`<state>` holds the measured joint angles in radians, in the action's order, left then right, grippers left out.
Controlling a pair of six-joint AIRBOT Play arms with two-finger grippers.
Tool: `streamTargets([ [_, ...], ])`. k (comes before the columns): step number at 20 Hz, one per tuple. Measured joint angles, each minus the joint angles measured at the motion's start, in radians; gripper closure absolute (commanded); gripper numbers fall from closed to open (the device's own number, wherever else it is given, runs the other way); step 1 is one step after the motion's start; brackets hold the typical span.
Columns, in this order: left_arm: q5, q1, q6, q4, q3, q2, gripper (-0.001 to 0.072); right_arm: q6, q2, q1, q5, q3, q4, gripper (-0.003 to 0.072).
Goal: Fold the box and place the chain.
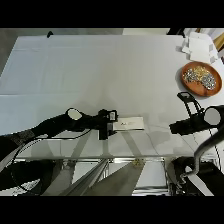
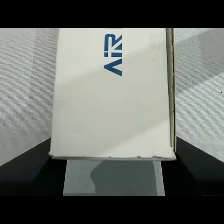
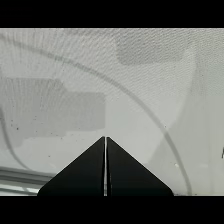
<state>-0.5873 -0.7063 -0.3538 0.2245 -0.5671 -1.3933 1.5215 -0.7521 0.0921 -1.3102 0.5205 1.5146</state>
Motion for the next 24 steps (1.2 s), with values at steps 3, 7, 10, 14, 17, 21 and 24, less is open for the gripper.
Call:
streamTargets([
  [3, 0.011, 0.002, 0.0, 0.007, 0.0, 0.023, 0.0704, 0.0, 0.0, 0.0, 0.0, 0.0, 0.0, 0.067],
  [7, 0.042, 0.005, 0.034, 0.003, 0.001, 0.124, 0.0704, 0.0, 0.0, 0.0, 0.001, 0.0, 0.0, 0.067],
  [10, 0.101, 0.041, 0.129, 0.001, 0.001, 0.238, 0.0704, 0.0, 0.0, 0.0, 0.001, 0.0, 0.0, 0.067],
  [14, 0.159, 0.187, 0.336, 0.089, 0.0, 0.388, 0.0702, 0.0, 0.0, 0.0, 0.001, 0.0, 0.0, 0.067],
  [17, 0.162, 0.364, 0.601, 0.284, 0.0, 0.474, 0.0704, 0.0, 0.0, 0.0, 0.001, 0.0, 0.0, 0.067],
  [21, 0.082, 0.661, 0.984, 0.635, 0.001, 0.529, 0.0706, 0.0, 0.0, 0.0, 0.001, 0.0, 0.0, 0.067],
  [24, 0.019, 0.876, 1.237, 0.83, 0.001, 0.528, 0.0707, 0.0, 0.0, 0.0, 0.001, 0.0, 0.0, 0.067],
])
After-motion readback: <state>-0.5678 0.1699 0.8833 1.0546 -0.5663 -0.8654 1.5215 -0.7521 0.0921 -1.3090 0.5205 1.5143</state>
